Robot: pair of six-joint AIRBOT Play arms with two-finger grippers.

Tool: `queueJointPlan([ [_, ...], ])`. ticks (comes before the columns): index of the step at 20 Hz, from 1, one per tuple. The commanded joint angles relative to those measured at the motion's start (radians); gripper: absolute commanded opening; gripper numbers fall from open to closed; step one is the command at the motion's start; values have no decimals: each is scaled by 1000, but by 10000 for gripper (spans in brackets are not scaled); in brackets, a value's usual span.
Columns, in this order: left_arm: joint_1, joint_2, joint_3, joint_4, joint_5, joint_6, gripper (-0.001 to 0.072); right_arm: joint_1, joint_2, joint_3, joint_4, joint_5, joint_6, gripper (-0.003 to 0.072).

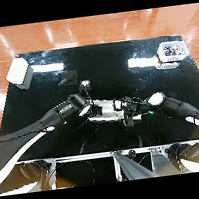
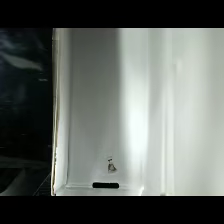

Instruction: Fold the box and place the chain.

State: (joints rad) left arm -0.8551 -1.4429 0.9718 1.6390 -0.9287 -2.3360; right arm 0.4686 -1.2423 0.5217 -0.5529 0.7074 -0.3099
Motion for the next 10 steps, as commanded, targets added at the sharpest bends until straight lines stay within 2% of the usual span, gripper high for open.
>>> queueJointPlan([
  [1, 6, 6, 1, -2, -1, -19, 19, 1, 15, 2, -2, 50, 8, 714],
  [3, 21, 16, 1, -2, -7, -25, 20, 0, 51, 2, -3, 61, 19, 714],
  [6, 50, 28, 0, 8, -71, -27, 19, -50, 98, 2, -28, 79, 18, 713],
  [10, 62, 35, -1, 25, -85, -61, 19, -130, 101, 2, -62, 76, -46, 712],
])
